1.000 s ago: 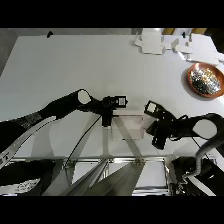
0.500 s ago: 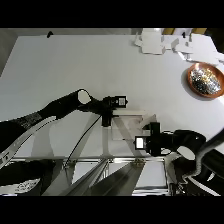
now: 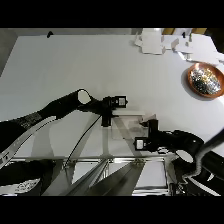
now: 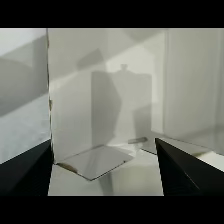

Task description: Fold the box and place the chain.

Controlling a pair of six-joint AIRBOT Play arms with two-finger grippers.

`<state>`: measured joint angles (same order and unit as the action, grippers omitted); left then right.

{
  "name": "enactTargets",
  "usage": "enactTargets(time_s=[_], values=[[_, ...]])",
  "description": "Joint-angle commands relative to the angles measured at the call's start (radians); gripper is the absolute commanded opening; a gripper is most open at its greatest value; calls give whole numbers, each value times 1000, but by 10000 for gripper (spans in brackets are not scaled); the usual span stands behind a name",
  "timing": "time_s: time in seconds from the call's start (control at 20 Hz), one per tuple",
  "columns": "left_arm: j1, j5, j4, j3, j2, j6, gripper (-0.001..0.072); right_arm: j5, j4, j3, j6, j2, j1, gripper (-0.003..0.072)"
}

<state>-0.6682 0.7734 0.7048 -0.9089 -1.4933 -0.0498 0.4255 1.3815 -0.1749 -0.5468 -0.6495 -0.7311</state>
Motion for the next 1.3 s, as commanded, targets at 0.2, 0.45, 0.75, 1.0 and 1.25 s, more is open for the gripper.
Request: enactTargets(time_s=[0.2, 0.45, 0.75, 1.0, 1.25], values=[[0, 2, 0, 0, 0, 0, 10, 47, -80, -83, 17, -3, 135, 678], [0, 2, 0, 0, 0, 0, 10, 111, -296, -93, 238, -54, 230, 678], [0, 2, 0, 0, 0, 0, 10, 185, -684, -106, 655, -168, 413, 677], [0, 2, 0, 0, 0, 0, 10, 250, -805, -137, 822, -252, 475, 676], [0, 2, 0, 0, 0, 0, 10, 297, -842, -143, 890, -350, 522, 674]])
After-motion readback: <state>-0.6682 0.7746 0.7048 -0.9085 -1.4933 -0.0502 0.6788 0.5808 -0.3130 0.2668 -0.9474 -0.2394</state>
